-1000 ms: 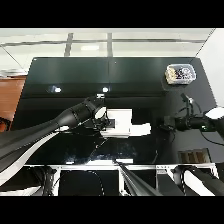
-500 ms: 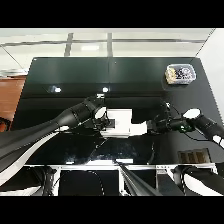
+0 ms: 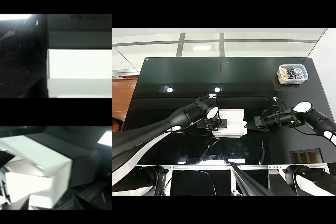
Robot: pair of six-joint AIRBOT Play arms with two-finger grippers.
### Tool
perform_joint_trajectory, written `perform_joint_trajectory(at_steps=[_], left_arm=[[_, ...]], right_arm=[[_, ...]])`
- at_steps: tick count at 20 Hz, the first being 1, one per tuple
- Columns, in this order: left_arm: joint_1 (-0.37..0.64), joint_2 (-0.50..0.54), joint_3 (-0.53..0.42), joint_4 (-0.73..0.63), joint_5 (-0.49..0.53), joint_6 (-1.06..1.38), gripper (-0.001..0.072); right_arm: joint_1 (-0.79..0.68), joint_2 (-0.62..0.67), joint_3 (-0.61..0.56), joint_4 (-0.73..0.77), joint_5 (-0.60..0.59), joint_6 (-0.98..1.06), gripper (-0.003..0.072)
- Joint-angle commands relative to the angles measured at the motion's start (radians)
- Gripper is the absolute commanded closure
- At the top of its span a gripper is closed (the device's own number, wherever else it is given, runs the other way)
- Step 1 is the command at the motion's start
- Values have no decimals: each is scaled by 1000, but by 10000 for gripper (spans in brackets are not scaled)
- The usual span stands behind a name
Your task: Fold the box and place the chain.
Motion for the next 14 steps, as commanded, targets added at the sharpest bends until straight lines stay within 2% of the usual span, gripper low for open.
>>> perform_joint_trajectory(at_steps=[1, 5, 6, 8, 14], left_arm=[[1, -1, 0, 0, 1, 0, 683], [1, -1, 0, 0, 1, 0, 683], [1, -1, 0, 0, 1, 0, 683], [1, -1, 0, 0, 1, 0, 683], [1, -1, 0, 0, 1, 0, 683]], right_arm=[[78, 0, 28, 23, -40, 42, 210], [166, 0, 112, -141, -69, 206, 211], [185, 0, 126, -169, -75, 240, 331], [218, -1, 143, -178, -90, 254, 339], [301, -1, 163, -351, -131, 441, 339]])
